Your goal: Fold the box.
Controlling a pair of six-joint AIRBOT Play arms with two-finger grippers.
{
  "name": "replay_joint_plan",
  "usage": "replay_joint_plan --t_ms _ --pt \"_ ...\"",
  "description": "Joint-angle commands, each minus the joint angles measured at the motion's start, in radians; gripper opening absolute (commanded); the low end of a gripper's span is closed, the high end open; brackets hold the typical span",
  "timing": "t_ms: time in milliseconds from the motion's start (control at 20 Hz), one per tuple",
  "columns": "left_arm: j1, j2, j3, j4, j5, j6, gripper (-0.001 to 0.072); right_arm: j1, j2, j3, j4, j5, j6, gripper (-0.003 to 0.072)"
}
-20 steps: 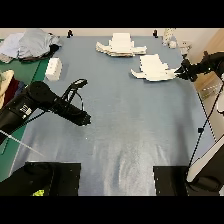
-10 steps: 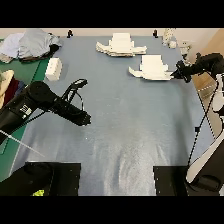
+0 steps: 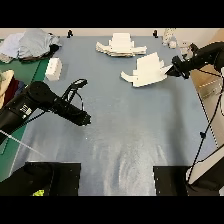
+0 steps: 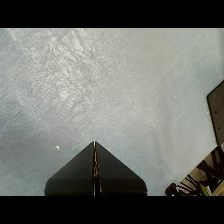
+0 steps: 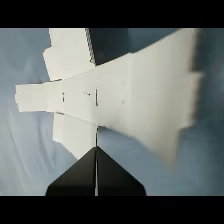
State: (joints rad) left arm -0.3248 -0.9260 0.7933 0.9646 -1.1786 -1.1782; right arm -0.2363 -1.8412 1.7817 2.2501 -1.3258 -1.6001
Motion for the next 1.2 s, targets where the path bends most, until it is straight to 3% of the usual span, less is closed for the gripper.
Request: replay_joint_plan --t_ms 0,250,450,600,700,750,950,1150 --pt "0.0 0.001 0.0 0.0 0.0 0.0 0.0011 0.037 0.229 -0.312 -0.023 0.045 -0.005 -0.0005" --pt "0.001 0.001 0.0 0.001 -0.001 0.136 0.0011 0.039 0.555 -0.83 0.014 0.089 -0.014 -0.0006" --pt "0.001 0.001 0.0 0.001 -0.001 0.136 0.0011 0.039 0.673 -1.046 0.012 0.099 -0.025 -0.0004" --pt "0.001 0.001 0.0 0.001 -0.001 0.136 0.0011 0.039 0.674 -1.076 -0.009 0.097 -0.036 0.0024" --pt "0.001 0.001 0.0 0.0 0.001 0.136 0.0011 0.032 0.675 -1.061 -0.031 0.104 -0.04 0.0363" --pt "0.001 0.001 0.0 0.001 0.001 0.136 0.0011 0.02 0.675 -1.039 -0.041 0.101 -0.04 0.0412" --pt "0.001 0.001 0.0 0.0 0.001 0.136 0.0011 -0.108 0.677 -0.914 -0.097 0.038 -0.039 0.0411" --pt "0.001 0.001 0.0 0.0 0.035 0.136 0.0011 -0.289 0.644 -0.912 -0.176 -0.002 -0.072 0.041"
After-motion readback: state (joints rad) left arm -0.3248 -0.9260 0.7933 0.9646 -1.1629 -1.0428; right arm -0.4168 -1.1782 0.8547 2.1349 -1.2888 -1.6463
